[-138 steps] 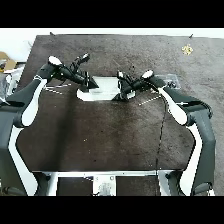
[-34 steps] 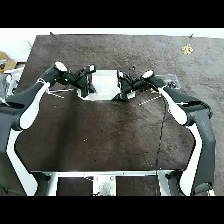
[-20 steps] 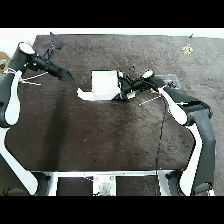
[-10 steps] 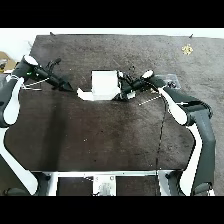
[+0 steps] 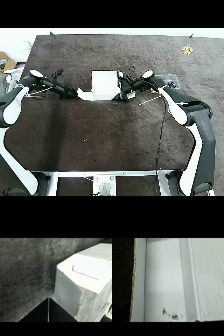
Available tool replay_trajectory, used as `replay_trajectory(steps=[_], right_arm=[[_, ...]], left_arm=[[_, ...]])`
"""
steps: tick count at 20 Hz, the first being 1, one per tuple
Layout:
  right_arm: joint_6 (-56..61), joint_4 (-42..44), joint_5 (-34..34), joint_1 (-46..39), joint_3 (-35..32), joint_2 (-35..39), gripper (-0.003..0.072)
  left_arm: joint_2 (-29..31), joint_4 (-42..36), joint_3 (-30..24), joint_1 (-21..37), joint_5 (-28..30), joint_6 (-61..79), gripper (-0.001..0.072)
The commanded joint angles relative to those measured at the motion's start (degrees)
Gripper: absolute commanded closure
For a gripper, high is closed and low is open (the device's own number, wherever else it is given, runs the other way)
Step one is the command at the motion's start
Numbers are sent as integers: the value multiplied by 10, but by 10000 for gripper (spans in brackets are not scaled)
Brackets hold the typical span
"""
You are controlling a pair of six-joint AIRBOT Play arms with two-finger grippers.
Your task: Fold the box and place the chain.
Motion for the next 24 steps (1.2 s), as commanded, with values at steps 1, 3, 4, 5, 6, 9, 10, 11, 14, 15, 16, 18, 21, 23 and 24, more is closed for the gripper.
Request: replay_trajectory(steps=[1,3,4,5,6,9,10,11,14,15,16,18,21,23,24], right_arm=[[0,0,0,0,0,0,230],[0,0,0,0,0,0,230],[0,0,0,0,0,0,230],[0,0,0,0,0,0,230],[0,0,0,0,0,0,230],[0,0,0,0,0,0,230],[0,0,0,0,0,0,230],[0,0,0,0,0,0,230],[0,0,0,0,0,0,230],[0,0,0,0,0,0,230],[0,0,0,0,0,0,230],[0,0,0,0,0,0,230],[0,0,0,0,0,0,230],[0,0,0,0,0,0,230],[0,0,0,0,0,0,230]], left_arm=[[0,-27,-35,-1,19,15,699],[0,-32,-35,-3,15,15,699],[0,-46,-35,-3,10,20,699],[0,-67,-35,-3,8,33,698],[0,-85,-35,-3,6,43,699],[0,-119,-35,-3,0,63,698],[0,-131,-35,-3,-3,77,697],[0,-140,-35,-3,-7,88,673],[0,-157,-35,-3,-24,96,304],[0,-161,-35,-3,-28,101,304],[0,-161,-35,-3,-29,100,303],[0,-160,-35,-5,-29,100,304],[0,-161,-35,-21,-25,97,304],[0,-156,-31,-34,-17,71,304],[0,-142,-22,-39,-14,58,305]])
